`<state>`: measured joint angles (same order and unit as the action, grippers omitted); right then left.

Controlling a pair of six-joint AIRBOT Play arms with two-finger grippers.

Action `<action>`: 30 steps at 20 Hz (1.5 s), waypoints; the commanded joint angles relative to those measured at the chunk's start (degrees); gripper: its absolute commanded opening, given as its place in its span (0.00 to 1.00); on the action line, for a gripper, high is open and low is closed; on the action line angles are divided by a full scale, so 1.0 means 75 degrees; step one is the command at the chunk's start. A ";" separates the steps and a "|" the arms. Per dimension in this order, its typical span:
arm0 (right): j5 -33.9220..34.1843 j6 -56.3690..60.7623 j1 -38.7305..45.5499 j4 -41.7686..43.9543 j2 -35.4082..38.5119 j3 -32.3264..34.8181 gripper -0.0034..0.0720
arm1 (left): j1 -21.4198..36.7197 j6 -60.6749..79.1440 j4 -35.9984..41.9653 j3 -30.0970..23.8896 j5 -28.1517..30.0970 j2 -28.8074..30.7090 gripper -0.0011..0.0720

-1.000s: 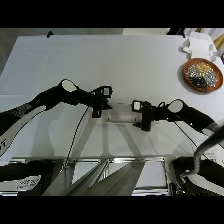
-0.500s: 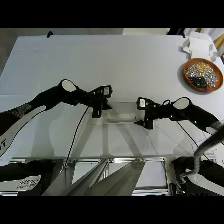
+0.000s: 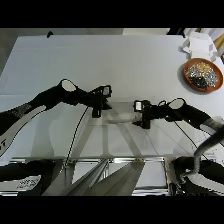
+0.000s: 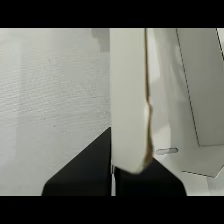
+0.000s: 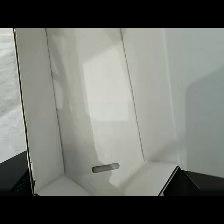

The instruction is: Fold the box and place the chain.

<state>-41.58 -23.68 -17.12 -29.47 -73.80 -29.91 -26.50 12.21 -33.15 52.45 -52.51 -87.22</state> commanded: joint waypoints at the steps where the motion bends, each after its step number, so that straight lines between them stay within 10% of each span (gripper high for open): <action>1: 0.0000 -0.0140 -0.0073 0.0108 -0.0055 0.0000 0.89 | -0.0003 0.0009 0.0015 0.0003 0.0009 -0.0006 0.02; 12: -0.0082 -0.0143 -0.0073 -0.0090 -0.0125 0.0006 0.70 | -0.0003 0.0055 0.0017 0.0000 0.0032 -0.0006 0.02; 14: -0.0134 -0.0143 -0.0073 -0.0093 -0.0221 0.0006 0.47 | -0.0003 0.0055 0.0017 0.0003 0.0029 -0.0006 0.03; 30: -0.0163 -0.0073 -0.0073 -0.0087 -0.0294 0.0006 0.42 | -0.0003 0.0055 0.0015 0.0000 0.0032 -0.0006 0.03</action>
